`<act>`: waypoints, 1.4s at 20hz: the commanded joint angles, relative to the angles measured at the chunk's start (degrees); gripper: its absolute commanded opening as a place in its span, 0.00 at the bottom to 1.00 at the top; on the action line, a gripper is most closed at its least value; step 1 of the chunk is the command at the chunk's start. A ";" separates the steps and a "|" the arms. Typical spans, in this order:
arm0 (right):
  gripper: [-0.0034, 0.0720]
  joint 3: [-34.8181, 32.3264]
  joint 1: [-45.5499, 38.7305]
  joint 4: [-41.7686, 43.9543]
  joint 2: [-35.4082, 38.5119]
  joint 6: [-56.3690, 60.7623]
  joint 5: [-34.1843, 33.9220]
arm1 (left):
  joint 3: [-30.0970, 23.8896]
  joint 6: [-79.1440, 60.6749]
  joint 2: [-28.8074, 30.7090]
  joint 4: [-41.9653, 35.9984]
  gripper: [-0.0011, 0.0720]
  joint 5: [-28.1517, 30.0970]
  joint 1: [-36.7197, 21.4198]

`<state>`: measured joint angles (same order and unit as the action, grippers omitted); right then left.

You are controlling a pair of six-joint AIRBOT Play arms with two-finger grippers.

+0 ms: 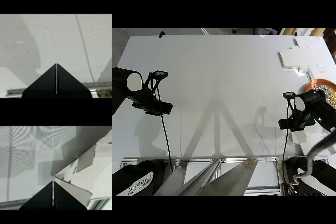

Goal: Fold the box and place the chain.

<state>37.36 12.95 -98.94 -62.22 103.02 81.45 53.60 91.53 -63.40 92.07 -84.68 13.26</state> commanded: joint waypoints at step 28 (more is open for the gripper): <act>0.61 0.04 -41.29 -30.62 0.79 -19.78 -13.51 | -0.02 -0.02 0.02 0.02 0.02 0.02 -0.02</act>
<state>37.36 -18.48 -131.87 -61.47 90.76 70.59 53.60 91.50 -63.40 92.07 -84.68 13.28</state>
